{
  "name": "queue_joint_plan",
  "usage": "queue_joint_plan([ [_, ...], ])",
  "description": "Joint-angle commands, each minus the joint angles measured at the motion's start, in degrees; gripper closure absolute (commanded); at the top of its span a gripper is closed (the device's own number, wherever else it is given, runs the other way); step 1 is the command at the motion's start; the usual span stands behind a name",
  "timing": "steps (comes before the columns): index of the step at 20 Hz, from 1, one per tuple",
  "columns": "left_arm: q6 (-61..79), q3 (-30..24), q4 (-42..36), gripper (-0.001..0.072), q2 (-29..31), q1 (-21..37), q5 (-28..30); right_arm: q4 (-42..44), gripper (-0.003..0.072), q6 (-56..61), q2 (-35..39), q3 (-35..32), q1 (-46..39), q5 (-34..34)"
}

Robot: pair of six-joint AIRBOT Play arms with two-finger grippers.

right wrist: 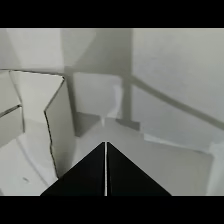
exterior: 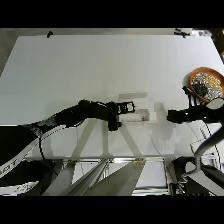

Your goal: Fold the box and place the chain.

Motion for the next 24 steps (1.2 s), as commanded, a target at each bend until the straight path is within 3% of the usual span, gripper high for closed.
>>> queue_joint_plan([
  [1, 0.00, 0.02, 0.00, 0.0365, 0.04, -0.04, 0.02, 6.91, 0.0672, -4.74, -3.67, 0.02, -0.13, 0.28],
  [8, 0.00, 0.02, 0.00, 0.0365, 0.04, -0.04, 0.00, 6.71, 0.0672, -4.76, -3.72, 0.00, 4.72, -3.74],
  [15, 0.00, 0.02, 0.00, 0.0365, 0.04, -0.04, 0.02, 8.87, 0.0666, -6.49, -3.72, 0.00, 5.46, 0.17],
  [16, 0.00, 0.02, 0.02, 0.0365, 0.04, -0.04, 0.00, 10.73, 0.0622, -7.21, -3.72, 0.02, 5.44, 0.90],
  [18, 0.00, 0.02, 0.02, 0.0365, 0.04, -0.04, 0.00, 14.16, 0.0439, -7.82, -3.72, 0.04, 5.40, 2.14],
  [19, 0.00, 0.00, 0.00, 0.0365, 0.04, -0.04, 0.00, 15.61, 0.0408, -8.44, -3.72, 0.04, 5.40, 2.67],
  [24, 0.00, 0.02, 0.02, 0.0365, 0.04, -0.04, 0.00, 17.75, 0.0408, -8.85, -3.72, 0.04, 5.40, 3.48],
])
